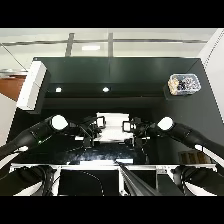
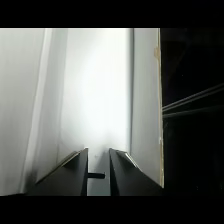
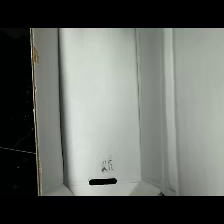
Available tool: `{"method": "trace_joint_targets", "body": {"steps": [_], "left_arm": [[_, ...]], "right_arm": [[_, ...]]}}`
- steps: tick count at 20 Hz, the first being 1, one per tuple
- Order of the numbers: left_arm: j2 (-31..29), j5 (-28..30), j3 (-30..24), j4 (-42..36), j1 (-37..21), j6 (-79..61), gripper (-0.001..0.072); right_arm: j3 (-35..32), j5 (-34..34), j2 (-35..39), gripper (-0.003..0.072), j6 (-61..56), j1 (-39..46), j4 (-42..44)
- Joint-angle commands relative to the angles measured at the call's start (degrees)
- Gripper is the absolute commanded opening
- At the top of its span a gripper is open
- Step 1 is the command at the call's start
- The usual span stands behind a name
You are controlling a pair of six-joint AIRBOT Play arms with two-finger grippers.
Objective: Fold the box and place the chain.
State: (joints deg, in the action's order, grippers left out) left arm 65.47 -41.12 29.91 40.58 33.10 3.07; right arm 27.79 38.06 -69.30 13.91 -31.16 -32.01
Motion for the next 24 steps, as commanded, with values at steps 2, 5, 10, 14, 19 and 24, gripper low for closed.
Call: {"method": "trace_joint_targets", "body": {"steps": [2, 5, 10, 14, 19, 24], "left_arm": [[0.6, 0.6, 0.0, -1.6, 0.4, 0.1, 0.0163], [0.6, 0.3, 0.0, -1.6, 0.4, 0.1, 0.0193], [0.6, -0.3, 0.0, -1.4, 0.4, 0.1, 0.0138], [-0.3, -3.7, 0.0, 1.0, -0.6, 0.4, 0.0042], [-8.3, -13.2, 0.0, 8.2, -12.5, 13.8, 0.0029], [-12.3, -15.6, 0.0, 9.8, -35.5, 53.5, 0.003]], "right_arm": [[0.0, 0.0, 0.0, 0.048, 0.0, 0.0, 0.0], [0.0, 0.0, 0.0, 0.048, 0.0, 0.0, 0.0], [0.0, 0.0, 0.0, 0.048, 0.0, 0.0, 0.0], [0.0, 0.0, 0.0, 0.048, 0.0, 0.0, 0.0], [0.0, 0.0, 0.0, 0.048, 0.0, 0.0, 0.0], [0.0, 0.0, 0.0, 0.048, 0.0, 0.0, 0.0]]}}
